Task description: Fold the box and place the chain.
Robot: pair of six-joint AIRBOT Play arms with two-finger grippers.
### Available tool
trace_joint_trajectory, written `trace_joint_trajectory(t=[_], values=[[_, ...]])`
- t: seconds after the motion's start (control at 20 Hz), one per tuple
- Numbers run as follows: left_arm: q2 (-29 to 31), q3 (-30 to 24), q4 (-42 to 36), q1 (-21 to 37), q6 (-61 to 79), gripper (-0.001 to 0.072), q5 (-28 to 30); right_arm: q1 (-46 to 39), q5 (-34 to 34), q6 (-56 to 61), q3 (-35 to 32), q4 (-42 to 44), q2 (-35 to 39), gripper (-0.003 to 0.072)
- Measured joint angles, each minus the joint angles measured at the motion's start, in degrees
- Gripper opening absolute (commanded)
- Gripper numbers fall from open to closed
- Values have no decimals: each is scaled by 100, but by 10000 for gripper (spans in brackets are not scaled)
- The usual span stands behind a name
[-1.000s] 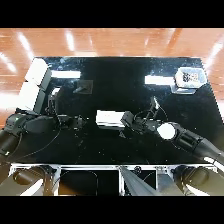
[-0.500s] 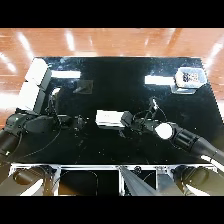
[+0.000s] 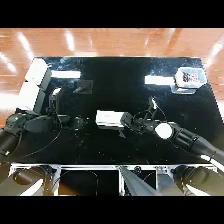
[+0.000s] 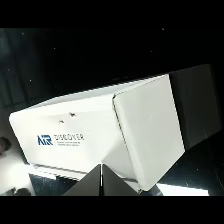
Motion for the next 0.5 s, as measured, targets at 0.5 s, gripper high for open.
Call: trace_joint_trajectory(t=[0.5], values=[[-695,1445,-116,540,2509,554,623,-1104,1300,-828,614,-254,997,31]])
